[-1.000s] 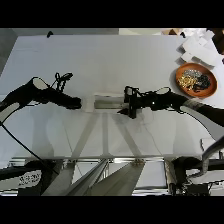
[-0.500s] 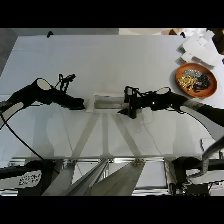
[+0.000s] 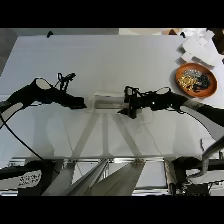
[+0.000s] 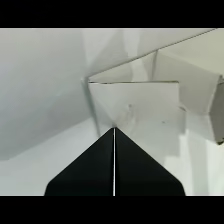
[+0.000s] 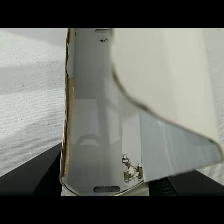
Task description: Fold the box and place the chain.
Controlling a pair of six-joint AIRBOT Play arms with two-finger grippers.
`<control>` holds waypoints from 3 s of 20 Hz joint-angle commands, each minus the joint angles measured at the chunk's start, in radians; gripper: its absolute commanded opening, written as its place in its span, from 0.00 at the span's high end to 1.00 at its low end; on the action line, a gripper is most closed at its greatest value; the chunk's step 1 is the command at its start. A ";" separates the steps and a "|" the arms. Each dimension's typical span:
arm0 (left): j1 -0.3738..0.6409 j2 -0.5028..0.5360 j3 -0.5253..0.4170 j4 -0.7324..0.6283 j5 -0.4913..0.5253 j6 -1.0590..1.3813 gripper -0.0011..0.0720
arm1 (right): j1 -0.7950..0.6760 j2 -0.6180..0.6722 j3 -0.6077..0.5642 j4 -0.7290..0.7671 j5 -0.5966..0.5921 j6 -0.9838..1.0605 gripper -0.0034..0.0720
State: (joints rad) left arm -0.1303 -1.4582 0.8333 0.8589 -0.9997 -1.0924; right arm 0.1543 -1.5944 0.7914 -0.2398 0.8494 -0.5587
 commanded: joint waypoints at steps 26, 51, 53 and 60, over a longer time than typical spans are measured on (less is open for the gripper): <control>0.007 0.028 -0.073 -0.175 0.027 0.099 0.98 | 0.000 0.000 0.000 0.000 0.000 0.000 0.37; 0.006 0.036 -0.073 -0.340 -0.073 0.154 0.45 | 0.000 0.000 0.000 0.000 0.000 0.000 0.37; 0.005 0.036 -0.073 -0.382 -0.069 0.155 0.45 | 0.000 0.000 0.000 0.000 0.000 0.000 0.37; -0.038 0.036 -0.073 -0.418 0.003 0.240 0.45 | 0.000 0.000 0.000 0.000 0.000 0.000 0.37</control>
State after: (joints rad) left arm -0.1474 -1.4223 0.7609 0.4175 -1.0370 -0.8719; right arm 0.1543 -1.5948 0.7914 -0.2398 0.8490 -0.5583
